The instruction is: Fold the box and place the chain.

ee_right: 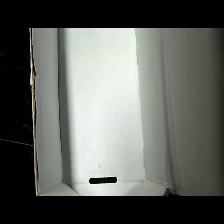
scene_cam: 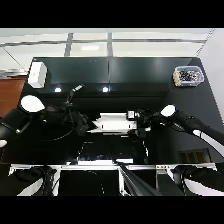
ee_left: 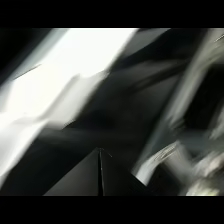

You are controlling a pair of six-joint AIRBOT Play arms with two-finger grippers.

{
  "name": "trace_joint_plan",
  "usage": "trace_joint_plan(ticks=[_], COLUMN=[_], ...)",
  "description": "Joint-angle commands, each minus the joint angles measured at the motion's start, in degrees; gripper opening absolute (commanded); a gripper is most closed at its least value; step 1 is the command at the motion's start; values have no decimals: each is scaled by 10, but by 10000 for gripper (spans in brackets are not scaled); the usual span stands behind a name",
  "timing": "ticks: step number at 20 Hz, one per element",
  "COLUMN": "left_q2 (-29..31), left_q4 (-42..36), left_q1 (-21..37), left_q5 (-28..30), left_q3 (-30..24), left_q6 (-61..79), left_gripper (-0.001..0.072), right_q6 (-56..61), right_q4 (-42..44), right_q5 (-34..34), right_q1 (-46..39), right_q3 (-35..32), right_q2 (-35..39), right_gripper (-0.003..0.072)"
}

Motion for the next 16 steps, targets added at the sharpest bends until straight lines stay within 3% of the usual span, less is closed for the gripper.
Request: trace_joint_plan(ticks=[1,3,4,10,12,16], left_q2=[-12,-30,-42,-142,-167,-191], left_q4=[-176,-236,-245,-84,-21,-7], left_q1=[-43,-44,-40,-44,-44,-44], left_q5=[193,290,302,296,266,212], left_q3=[-49,-47,-41,29,42,44], left_q6=[27,58,59,25,-15,-10], left_gripper=[27,28,27,25,25,26], right_q6=[0,0,0,0,0,0], right_q4=[0,0,0,0,0,0], right_q5=[0,0,0,0,0,0], right_q1=[0,0,0,0,0,0], right_q3=[1,1,1,1,1,1], right_q2=[0,0,0,0,0,0], right_gripper=[161,162,161,161,162,161])
